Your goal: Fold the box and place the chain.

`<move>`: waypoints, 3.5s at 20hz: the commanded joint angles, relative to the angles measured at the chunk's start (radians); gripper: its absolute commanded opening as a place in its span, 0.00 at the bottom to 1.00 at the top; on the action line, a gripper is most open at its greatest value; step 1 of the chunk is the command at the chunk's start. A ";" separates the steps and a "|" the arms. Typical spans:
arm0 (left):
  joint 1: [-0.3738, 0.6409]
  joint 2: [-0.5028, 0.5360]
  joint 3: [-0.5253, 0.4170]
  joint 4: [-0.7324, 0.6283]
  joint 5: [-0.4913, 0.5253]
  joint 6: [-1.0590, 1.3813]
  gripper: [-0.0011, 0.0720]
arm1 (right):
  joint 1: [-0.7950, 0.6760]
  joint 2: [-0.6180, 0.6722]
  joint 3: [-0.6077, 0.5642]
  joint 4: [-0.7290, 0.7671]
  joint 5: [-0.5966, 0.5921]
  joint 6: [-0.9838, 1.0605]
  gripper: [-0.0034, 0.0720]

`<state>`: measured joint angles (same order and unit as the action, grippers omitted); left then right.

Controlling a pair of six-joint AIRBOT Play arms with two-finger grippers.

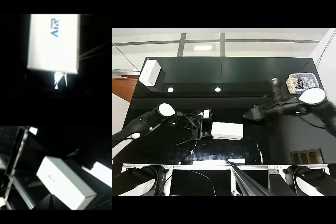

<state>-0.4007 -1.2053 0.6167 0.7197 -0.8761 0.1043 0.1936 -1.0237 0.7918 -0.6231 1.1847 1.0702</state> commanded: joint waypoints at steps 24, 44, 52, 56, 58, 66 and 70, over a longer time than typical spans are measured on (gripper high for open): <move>-0.282 -0.183 0.341 0.114 -0.053 -0.350 0.99 | -0.218 0.088 0.016 -0.122 0.039 0.014 0.11; -0.282 -0.172 0.341 0.163 -0.062 -0.423 0.99 | -0.218 0.088 0.016 -0.123 0.026 0.014 0.11; -0.299 -0.173 0.333 0.212 -0.067 -0.453 0.99 | -0.218 0.088 0.016 -0.122 0.026 0.014 0.11; -0.299 -0.173 0.304 0.218 -0.032 -0.453 0.99 | -0.218 0.088 0.016 -0.123 0.026 0.014 0.11; -0.306 -0.174 0.274 0.219 0.018 -0.453 1.00 | -0.218 0.088 0.016 -0.123 0.023 0.014 0.11; -0.391 -0.209 0.222 0.216 0.174 -0.453 0.90 | -0.218 0.088 0.016 -0.123 0.016 0.014 0.11; -0.327 -0.166 0.223 0.283 0.097 -0.505 0.40 | -0.218 0.088 0.016 -0.123 0.017 0.014 0.11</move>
<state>-0.7597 -1.3937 0.8410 0.9569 -0.7494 -0.3553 -0.0242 -0.9363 0.8066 -0.7460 1.2015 1.0840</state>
